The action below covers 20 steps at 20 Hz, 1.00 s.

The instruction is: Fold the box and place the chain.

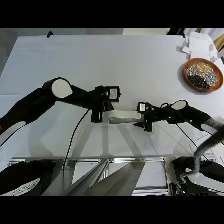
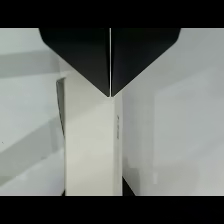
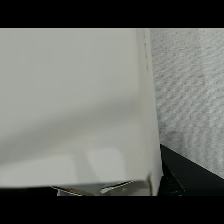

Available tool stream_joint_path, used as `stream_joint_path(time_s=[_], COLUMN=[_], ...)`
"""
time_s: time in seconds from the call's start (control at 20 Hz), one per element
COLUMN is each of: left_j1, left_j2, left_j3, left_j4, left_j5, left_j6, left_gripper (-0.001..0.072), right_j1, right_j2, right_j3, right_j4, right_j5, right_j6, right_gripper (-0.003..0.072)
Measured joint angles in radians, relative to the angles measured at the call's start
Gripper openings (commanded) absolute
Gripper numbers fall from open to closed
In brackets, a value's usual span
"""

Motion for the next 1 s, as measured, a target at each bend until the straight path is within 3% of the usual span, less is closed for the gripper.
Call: stream_joint_path(time_s=[0.2,0.4,0.8,1.0], left_j1=[-0.057,-0.118,-0.136,-0.116], left_j2=[0.099,0.097,0.014,-0.032], left_j3=[-0.105,-0.167,-0.189,-0.190], left_j4=[0.040,-0.010,-0.278,-0.339], left_j5=[0.005,0.051,0.437,0.518], left_j6=[-0.019,-0.014,0.048,0.054], left_gripper=[-0.0001,0.0000,0.0001,0.0003], right_j1=[0.000,0.000,0.000,0.000], right_j2=[0.000,0.000,0.000,0.000], right_j3=[0.000,0.000,0.000,0.000], right_j4=[0.000,0.000,0.000,0.000], right_j5=[0.000,0.000,0.000,0.000], right_j6=[0.000,0.000,0.000,0.000], right_gripper=[0.0401,0.0401,0.0401,0.0401])
